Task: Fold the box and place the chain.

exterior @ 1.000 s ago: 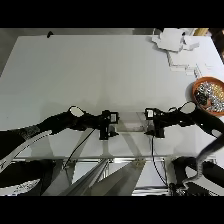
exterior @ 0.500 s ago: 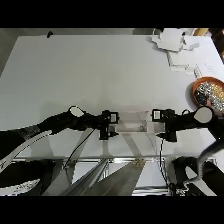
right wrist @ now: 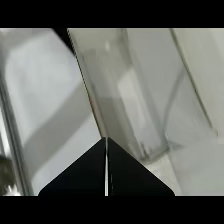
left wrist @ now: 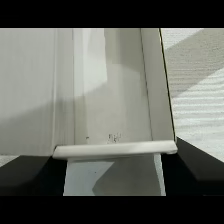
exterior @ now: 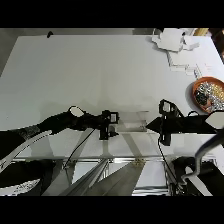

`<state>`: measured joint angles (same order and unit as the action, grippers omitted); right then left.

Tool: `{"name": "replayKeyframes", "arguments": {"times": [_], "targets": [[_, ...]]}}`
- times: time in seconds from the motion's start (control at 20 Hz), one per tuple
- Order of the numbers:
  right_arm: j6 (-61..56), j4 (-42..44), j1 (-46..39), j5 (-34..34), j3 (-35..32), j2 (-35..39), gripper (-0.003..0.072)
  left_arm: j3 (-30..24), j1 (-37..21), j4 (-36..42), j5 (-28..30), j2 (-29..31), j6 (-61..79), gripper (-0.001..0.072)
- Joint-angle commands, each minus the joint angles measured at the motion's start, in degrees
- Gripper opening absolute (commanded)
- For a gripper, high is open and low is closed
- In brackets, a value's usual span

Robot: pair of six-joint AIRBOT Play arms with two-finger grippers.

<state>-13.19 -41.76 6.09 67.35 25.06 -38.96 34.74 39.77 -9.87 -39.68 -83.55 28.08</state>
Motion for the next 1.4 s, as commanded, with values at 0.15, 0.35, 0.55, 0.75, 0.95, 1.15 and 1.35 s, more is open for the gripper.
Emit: {"name": "replayKeyframes", "arguments": {"times": [0.15,0.35,0.55,0.75,0.95,1.15,1.35], "targets": [[3.21,13.25,5.51,-18.60,0.02,-7.82,0.0024,-0.02,-0.04,0.00,0.02,0.04,0.00,0.0273],[3.39,16.94,6.82,-31.78,0.04,-15.87,0.0024,-0.02,-0.04,0.00,0.02,0.04,0.00,0.0273],[2.27,16.61,6.82,-34.64,0.28,-24.65,0.0024,-0.02,-0.04,0.00,0.00,0.04,0.00,0.0273],[-5.27,6.93,6.64,-28.37,3.21,-20.83,0.0024,-0.02,-0.04,0.00,0.02,0.04,0.00,0.0273],[-10.54,-15.67,6.64,-11.30,10.03,-12.35,0.0027,-0.02,-0.04,0.00,-0.02,0.04,0.00,0.0274],[3.50,-33.73,6.64,-1.16,10.01,-7.74,0.0115,-0.02,-0.04,0.00,0.00,0.04,-0.02,0.0273],[11.39,-30.75,6.64,-5.05,3.76,-7.76,0.0185,-0.02,-0.04,0.00,0.00,0.04,0.00,0.0273]]}}
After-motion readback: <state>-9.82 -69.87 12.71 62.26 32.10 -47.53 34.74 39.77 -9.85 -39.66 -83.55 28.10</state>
